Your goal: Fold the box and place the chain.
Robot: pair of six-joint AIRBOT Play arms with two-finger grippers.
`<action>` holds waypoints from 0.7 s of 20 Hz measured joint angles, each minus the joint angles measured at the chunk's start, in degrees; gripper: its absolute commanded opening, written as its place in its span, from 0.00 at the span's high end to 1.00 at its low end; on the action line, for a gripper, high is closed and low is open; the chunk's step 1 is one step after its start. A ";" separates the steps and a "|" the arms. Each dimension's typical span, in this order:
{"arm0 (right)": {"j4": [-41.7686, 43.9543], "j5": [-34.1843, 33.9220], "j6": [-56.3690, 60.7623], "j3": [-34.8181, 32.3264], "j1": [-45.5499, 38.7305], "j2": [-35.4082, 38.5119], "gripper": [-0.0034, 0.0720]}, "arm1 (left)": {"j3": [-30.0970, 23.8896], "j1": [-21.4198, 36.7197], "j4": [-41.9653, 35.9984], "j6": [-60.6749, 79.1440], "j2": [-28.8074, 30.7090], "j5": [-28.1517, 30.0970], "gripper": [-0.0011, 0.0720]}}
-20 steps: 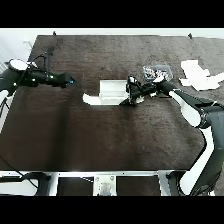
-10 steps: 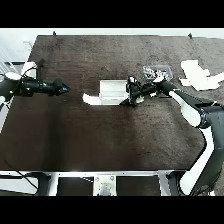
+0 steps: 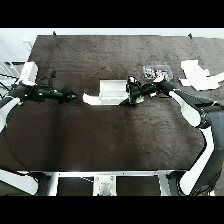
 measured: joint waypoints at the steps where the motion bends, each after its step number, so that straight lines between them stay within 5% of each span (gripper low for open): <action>1: 0.00 0.00 0.00 0.00 0.00 0.00 0.17 | 0.00 -0.74 0.00 -0.42 -0.61 0.52 0.96; 14: -0.02 0.00 0.00 0.00 0.00 0.00 0.17 | 5.18 -9.55 1.11 -4.52 -6.27 3.41 0.96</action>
